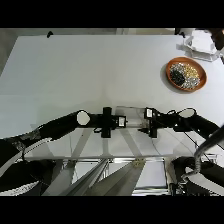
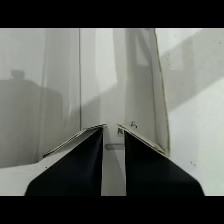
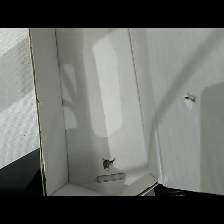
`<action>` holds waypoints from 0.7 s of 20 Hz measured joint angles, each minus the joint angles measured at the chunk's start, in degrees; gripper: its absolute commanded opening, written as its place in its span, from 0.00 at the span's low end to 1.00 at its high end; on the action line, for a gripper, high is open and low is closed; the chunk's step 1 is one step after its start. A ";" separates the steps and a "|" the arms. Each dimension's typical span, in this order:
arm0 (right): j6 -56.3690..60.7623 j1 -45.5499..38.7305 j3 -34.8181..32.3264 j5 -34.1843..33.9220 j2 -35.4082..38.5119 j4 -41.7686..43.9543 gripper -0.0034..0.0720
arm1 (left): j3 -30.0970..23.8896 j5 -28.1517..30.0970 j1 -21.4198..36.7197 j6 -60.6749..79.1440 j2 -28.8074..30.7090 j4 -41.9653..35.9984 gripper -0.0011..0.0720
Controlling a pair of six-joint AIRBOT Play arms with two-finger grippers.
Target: Fold the box and place the chain.
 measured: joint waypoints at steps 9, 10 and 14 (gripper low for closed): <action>0.02 0.00 0.00 0.00 0.00 0.02 0.47 | 0.00 2.49 -0.66 0.39 -0.55 -1.62 0.15; 0.11 0.00 0.00 0.00 0.00 0.07 0.47 | 0.02 2.47 -0.55 -0.11 0.07 -1.88 0.02; 0.24 0.00 0.00 -0.07 0.00 0.20 0.47 | 0.00 2.01 1.75 -6.40 5.70 -1.27 0.03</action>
